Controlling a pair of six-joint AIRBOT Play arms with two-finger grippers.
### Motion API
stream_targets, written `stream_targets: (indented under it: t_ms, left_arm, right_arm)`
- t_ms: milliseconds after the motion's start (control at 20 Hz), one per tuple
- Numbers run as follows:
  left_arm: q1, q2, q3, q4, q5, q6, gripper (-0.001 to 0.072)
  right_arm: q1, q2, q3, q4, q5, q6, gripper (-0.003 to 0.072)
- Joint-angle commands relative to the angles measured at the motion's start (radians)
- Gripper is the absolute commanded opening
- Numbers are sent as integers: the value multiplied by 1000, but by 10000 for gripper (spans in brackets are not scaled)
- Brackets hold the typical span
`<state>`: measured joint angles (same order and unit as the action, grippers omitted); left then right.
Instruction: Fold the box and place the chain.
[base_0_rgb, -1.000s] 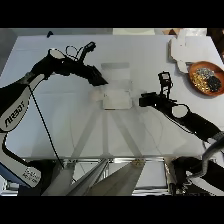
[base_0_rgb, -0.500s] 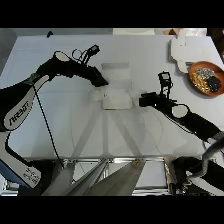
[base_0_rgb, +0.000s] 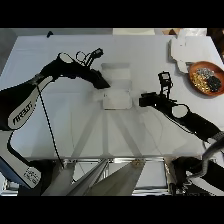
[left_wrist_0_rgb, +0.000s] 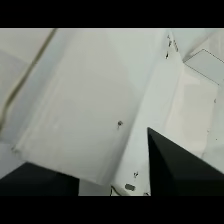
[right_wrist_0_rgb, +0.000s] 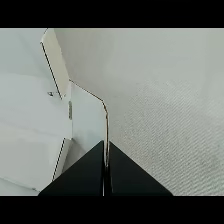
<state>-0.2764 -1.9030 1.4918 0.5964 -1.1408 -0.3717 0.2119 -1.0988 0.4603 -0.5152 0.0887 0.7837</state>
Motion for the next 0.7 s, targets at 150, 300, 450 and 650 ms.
stream_targets:
  t_ms: [150, 300, 450, 650]
  left_arm:
    - [-10, -2, 1, 0, 8, 14, 90]
    - [-10, -2, 1, 0, 5, 45, 9]
    - [-11, -2, 1, 0, 0, 59, 8]
    - [-12, -2, 1, -1, 0, 58, 11]
  right_arm:
    - [1, 0, 0, 0, 0, 0, 10]
    - [1, 0, 0, 0, 0, 0, 10]
    - [1, 0, 0, 0, 0, 0, 10]
    - [1, 0, 0, 0, 0, 0, 10]
